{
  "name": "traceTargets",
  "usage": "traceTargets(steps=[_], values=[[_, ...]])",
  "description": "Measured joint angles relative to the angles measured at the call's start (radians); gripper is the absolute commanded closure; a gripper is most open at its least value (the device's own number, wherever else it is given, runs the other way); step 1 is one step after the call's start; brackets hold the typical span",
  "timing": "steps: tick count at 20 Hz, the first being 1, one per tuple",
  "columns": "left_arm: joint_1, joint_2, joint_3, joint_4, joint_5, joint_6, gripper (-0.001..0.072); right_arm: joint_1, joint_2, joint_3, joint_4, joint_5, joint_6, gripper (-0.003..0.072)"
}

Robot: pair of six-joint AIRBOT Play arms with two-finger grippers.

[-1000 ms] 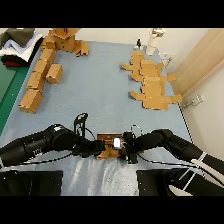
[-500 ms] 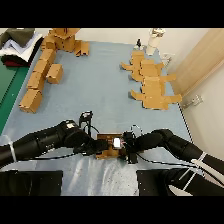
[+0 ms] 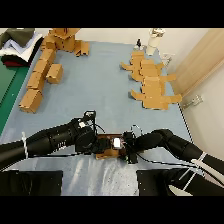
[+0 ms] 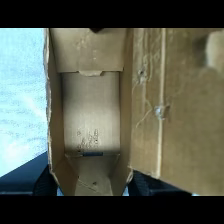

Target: Fold the box.

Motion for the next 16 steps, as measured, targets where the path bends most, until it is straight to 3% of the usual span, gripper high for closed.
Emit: traceTargets(steps=[15, 16], values=[[-0.021, -0.137, 0.047, 0.037, -0.021, -0.037, 0.0400, 0.000, 0.000, 0.000, -0.003, 0.000, 0.000, 0.0161], [-0.021, -0.146, 0.051, 0.038, -0.023, -0.037, 0.0435, 0.000, 0.000, 0.000, -0.003, 0.000, 0.001, 0.0161]])
